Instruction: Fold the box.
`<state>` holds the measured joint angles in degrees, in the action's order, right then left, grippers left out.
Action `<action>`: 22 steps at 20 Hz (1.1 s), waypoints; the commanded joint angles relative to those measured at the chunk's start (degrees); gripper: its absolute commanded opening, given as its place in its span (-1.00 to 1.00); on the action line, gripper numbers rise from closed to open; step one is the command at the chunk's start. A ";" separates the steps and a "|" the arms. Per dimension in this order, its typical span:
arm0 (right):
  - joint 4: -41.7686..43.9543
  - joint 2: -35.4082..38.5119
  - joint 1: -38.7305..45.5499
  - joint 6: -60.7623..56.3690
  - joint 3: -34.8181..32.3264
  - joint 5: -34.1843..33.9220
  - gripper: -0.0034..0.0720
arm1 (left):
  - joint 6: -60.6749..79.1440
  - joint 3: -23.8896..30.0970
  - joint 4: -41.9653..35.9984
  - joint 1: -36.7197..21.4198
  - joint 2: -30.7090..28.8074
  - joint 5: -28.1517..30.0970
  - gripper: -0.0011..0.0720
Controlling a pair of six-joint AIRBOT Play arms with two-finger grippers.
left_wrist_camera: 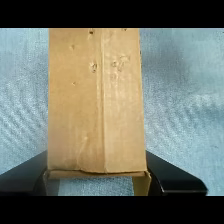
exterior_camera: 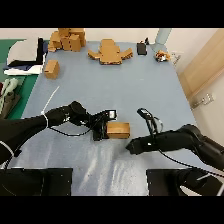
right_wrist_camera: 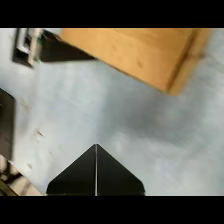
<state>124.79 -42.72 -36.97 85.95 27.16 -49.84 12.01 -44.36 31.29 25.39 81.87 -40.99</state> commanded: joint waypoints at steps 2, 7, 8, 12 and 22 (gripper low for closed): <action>22.10 -9.79 2.64 5.64 0.02 15.65 -0.90 | 0.00 0.00 0.00 -0.04 0.04 0.00 0.44; 26.95 -8.41 2.69 14.88 0.02 14.80 -0.90 | 0.00 0.00 0.00 -0.04 0.04 0.00 0.44; 27.12 -7.30 2.71 16.52 0.02 14.69 -0.90 | 0.00 0.00 0.00 -0.07 0.04 0.04 0.44; 26.97 -5.31 3.34 19.06 -0.96 15.17 -0.90 | 0.00 0.02 0.00 -0.04 0.04 -0.02 0.44; 28.98 -6.14 4.61 42.03 0.11 20.28 -0.91 | 0.00 0.02 0.00 -0.04 0.04 -0.02 0.44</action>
<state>153.29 -49.36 -33.19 120.70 26.52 -31.20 11.99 -44.36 31.27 25.39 81.87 -41.01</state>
